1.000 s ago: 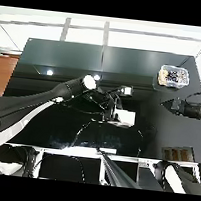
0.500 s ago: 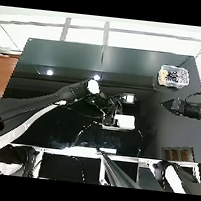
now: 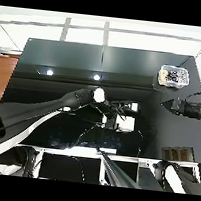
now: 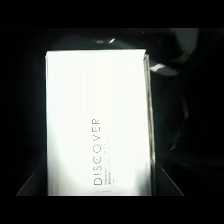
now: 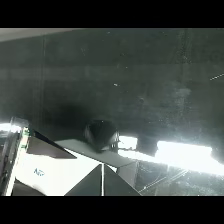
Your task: Fold the box and place the chain.
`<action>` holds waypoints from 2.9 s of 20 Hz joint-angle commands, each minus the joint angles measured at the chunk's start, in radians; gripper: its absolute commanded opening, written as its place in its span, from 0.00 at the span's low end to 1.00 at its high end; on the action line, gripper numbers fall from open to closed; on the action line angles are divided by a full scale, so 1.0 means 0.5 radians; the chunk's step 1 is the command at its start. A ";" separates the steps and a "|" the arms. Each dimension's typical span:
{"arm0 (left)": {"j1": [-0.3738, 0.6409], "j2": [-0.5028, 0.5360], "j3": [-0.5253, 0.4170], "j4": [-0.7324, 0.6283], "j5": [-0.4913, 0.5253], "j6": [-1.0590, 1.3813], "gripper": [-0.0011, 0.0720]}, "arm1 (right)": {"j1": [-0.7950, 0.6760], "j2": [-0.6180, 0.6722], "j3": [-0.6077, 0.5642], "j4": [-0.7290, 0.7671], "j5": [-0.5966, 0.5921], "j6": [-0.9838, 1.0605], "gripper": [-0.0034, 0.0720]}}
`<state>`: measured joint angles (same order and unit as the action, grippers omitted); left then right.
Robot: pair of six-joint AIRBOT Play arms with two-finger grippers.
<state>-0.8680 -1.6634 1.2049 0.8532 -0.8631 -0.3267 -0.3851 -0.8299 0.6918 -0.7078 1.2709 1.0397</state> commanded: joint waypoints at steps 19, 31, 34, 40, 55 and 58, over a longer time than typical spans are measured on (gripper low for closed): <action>1.485 0.284 0.120 1.217 -0.008 -1.569 0.39 | -0.001 0.001 0.002 0.002 -0.021 0.008 0.07; 2.277 -0.789 1.472 1.232 -0.208 -1.865 0.42 | 0.003 0.001 0.002 0.122 -0.022 0.008 0.07; 2.277 -0.919 1.590 1.264 -0.185 -1.867 0.42 | 0.034 0.001 0.002 0.124 -0.043 0.008 0.07; 2.246 -0.816 1.781 1.512 -0.513 -1.878 0.99 | 0.072 0.001 0.004 0.122 -0.060 0.009 0.07; 1.870 0.555 0.780 1.064 -0.894 -2.306 0.06 | 0.072 0.001 0.095 -0.006 -0.278 -0.198 0.07; 1.669 0.909 0.246 1.036 -0.513 -2.284 0.06 | 0.072 0.001 0.163 -0.115 -0.310 -0.223 0.07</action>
<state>0.0479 -1.3628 1.5482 1.4166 -1.2911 -1.4734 -0.3500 -0.8303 0.7494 -0.7151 1.1469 0.9440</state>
